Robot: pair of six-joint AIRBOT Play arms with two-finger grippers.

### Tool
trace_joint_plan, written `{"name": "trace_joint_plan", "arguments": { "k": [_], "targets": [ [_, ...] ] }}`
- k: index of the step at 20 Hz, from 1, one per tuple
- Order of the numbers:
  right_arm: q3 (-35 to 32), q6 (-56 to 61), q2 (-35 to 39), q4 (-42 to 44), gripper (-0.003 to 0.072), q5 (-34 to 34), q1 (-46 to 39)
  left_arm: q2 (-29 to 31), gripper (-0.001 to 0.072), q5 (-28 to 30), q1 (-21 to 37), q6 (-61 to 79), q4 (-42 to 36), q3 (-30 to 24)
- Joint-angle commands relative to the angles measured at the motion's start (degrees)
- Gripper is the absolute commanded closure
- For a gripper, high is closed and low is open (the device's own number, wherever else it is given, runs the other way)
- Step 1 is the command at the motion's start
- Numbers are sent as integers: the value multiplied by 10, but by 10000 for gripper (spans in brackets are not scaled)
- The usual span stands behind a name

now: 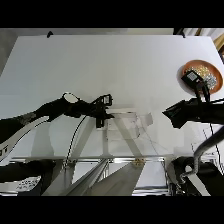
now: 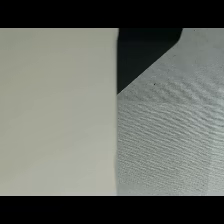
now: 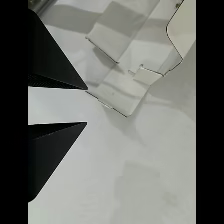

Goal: Fold the box and place the chain.

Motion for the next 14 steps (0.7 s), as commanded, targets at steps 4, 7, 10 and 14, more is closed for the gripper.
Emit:
{"name": "trace_joint_plan", "arguments": {
  "k": [4, 7, 10, 14],
  "targets": [
    [0, 0, 0, 0, 460, 0, 0, -1, 699, 1, 0, -1, 2, 0],
    [0, 0, 0, 11, 460, -1, 0, -1, 699, 1, 0, -1, 2, 0],
    [0, -4, 1, 43, 636, 10, 0, -1, 699, 1, 0, -1, 2, 0],
    [0, -79, 0, 130, 669, 51, 8, -1, 699, 1, 0, -1, 2, 0]
  ]
}}
